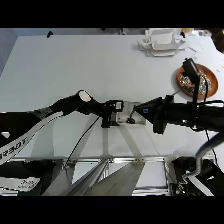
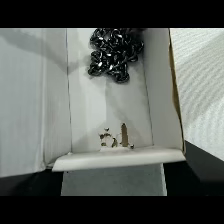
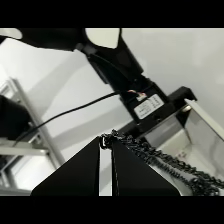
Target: Fold the box and place the chain.
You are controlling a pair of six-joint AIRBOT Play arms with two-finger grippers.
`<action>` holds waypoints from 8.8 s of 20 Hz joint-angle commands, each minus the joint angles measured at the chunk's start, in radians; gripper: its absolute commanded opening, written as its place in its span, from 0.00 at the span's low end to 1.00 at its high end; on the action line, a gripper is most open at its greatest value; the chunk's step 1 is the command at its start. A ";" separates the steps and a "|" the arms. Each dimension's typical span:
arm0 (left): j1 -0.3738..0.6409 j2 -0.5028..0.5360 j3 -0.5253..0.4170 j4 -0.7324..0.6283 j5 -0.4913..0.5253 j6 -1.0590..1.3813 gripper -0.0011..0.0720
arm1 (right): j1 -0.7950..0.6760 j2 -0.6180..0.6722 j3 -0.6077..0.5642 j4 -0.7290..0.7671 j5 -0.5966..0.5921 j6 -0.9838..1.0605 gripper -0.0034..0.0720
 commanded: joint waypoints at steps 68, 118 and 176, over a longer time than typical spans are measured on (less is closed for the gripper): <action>0.000 0.001 0.000 0.000 0.000 0.000 0.20 | -0.003 -0.051 0.094 -0.614 0.190 0.406 0.06; 0.000 0.001 0.000 0.000 0.000 0.000 0.20 | -0.294 -0.479 0.093 -0.777 -0.171 0.418 0.51; 0.000 0.001 0.000 0.000 0.000 0.000 0.20 | -0.348 -0.506 -0.072 -0.826 -0.226 0.600 0.30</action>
